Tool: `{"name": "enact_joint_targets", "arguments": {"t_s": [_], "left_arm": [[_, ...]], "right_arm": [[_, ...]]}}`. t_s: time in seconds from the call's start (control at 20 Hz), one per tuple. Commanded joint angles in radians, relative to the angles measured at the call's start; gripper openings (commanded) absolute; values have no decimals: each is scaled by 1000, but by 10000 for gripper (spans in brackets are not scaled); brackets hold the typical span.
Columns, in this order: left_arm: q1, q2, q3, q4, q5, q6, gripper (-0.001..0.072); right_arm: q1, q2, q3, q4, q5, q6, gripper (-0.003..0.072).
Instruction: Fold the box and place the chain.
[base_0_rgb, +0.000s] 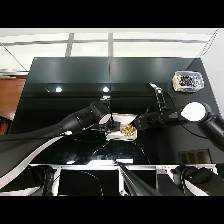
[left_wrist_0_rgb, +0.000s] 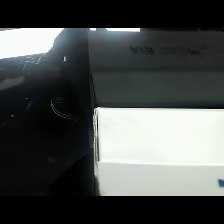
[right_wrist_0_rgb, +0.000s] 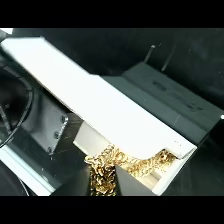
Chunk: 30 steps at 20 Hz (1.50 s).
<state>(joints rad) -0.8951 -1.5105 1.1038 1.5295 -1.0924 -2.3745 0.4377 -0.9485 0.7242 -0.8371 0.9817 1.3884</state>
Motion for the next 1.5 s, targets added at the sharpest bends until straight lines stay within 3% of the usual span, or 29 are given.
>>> {"name": "enact_joint_targets", "arguments": {"t_s": [0.0,0.15,0.3,0.35,0.4,0.45,0.55,0.75,0.95,1.05,1.2,1.3,1.35,1.45], "left_arm": [[18,-2,0,-1,-9,-23,26],[18,1,0,-1,-11,-23,26],[18,11,0,-1,-12,-24,26],[18,17,0,-1,-12,-24,86],[18,25,1,0,-13,-14,254],[23,36,2,11,-17,11,352],[58,67,18,4,-84,155,428],[138,215,20,-39,-201,545,429],[283,432,-50,-109,-175,843,428],[448,516,-157,-299,-87,948,428],[712,575,-406,-785,131,1251,428],[795,539,-564,-1133,130,1651,456],[795,507,-606,-1200,72,1855,673],[747,422,-629,-1158,58,2010,710]], "right_arm": [[-5,-18,3,21,-10,-23,398],[-105,19,74,5,120,-49,379],[-274,128,117,5,164,-62,379],[-321,159,117,3,177,-63,379],[-367,186,117,-8,201,-63,379],[-402,204,117,-23,226,-63,379],[-480,239,117,-29,261,-62,379],[-550,273,117,-30,245,-61,379],[-550,273,117,-32,244,-62,379],[-550,273,117,-38,229,-62,379],[-550,273,117,-54,198,-61,379],[-550,273,117,-55,196,-61,379],[-550,273,117,-55,197,-61,379],[-550,273,117,-55,197,-61,379]]}}
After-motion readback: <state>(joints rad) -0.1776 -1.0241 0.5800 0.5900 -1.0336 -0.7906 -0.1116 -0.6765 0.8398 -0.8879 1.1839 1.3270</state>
